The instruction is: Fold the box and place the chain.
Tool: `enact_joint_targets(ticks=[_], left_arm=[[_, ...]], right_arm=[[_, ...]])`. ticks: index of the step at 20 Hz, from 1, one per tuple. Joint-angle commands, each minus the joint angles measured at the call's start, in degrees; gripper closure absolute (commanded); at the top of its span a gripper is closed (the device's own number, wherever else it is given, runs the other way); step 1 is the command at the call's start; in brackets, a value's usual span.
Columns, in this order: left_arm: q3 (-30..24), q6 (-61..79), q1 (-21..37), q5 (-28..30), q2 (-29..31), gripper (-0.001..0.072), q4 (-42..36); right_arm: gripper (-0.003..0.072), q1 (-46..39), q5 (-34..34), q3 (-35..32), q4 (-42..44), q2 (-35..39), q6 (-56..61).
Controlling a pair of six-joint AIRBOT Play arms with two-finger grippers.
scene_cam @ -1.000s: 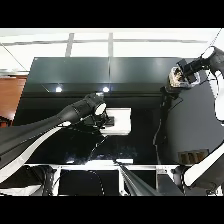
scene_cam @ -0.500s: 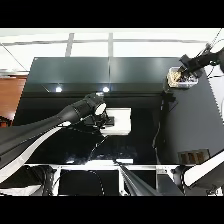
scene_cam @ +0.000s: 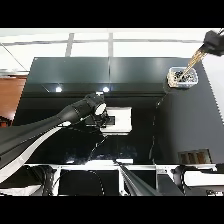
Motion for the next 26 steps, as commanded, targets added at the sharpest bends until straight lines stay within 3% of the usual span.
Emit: enact_joint_targets(ticks=[1,8,13,21,26], left_arm=[[0.0,0.0,0.0,0.4,0.0,0.0681,0.0],[0.0,0.0,0.0,0.5,0.0,0.0681,0.0],[0.0,0.0,0.0,0.5,0.0,0.0681,0.0],[0.0,0.0,0.0,0.5,0.0,0.0681,0.0],[0.0,0.0,0.0,0.5,0.0,0.0681,0.0]], right_arm=[[0.0673,0.0,1.7,-0.2,1.9,7.8,-2.4],[0.0674,0.1,3.6,-14.7,14.0,26.6,-6.6],[0.0673,1.6,7.1,-21.0,19.5,36.0,-7.8],[0.0673,15.8,14.3,-33.4,20.5,38.9,-10.7],[0.0673,19.4,12.6,-39.3,27.3,38.8,-12.1]])
